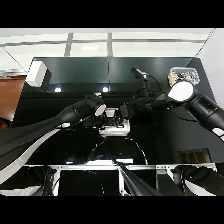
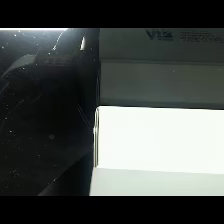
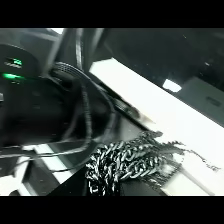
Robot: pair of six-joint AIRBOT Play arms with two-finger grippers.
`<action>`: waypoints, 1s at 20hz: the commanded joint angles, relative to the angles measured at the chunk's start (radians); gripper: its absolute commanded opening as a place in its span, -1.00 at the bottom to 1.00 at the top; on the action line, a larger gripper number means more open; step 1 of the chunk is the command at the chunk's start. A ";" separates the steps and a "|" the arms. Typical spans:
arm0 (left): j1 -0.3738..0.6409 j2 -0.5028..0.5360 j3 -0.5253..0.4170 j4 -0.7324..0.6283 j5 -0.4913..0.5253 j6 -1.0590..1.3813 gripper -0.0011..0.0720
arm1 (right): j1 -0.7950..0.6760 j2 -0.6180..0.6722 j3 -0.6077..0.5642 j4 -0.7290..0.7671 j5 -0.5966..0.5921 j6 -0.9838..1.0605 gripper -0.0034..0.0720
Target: Fold the box and place the chain.
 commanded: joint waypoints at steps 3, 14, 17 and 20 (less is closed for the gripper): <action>0.000 0.000 0.001 0.000 0.000 0.002 -0.89 | 0.021 -0.014 -0.003 -0.161 -0.005 0.088 -0.30; 0.000 0.000 0.000 0.002 0.001 0.002 -0.89 | -0.354 0.224 -0.016 -0.579 0.329 0.080 -0.20; 0.001 -0.002 0.000 0.003 -0.001 0.005 -0.89 | -0.407 0.249 -0.016 -0.441 0.304 0.024 -0.20; 0.002 -0.002 0.001 -0.003 -0.015 0.014 -0.89 | -0.404 0.249 -0.017 -0.374 0.252 -0.019 -0.20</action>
